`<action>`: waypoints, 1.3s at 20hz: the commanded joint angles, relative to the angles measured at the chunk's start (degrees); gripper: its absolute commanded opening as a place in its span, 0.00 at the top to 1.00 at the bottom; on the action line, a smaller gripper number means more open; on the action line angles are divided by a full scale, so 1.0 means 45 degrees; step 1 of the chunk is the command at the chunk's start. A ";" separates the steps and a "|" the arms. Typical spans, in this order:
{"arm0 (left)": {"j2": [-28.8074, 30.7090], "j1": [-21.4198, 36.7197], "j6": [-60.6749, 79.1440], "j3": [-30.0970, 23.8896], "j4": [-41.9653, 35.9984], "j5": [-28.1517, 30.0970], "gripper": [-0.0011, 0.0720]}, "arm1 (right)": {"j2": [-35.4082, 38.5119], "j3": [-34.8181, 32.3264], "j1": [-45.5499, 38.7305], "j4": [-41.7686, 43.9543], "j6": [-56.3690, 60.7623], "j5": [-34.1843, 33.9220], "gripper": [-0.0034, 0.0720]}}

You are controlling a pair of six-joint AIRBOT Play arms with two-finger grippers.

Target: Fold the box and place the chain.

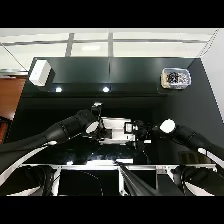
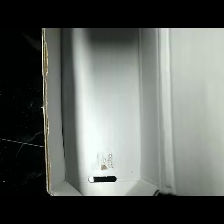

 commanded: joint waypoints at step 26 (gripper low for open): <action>-0.0792 -0.0029 -0.0204 0.1083 0.0636 -0.0840 0.77 | -0.0005 0.0005 0.0005 0.0005 0.0005 0.0000 0.34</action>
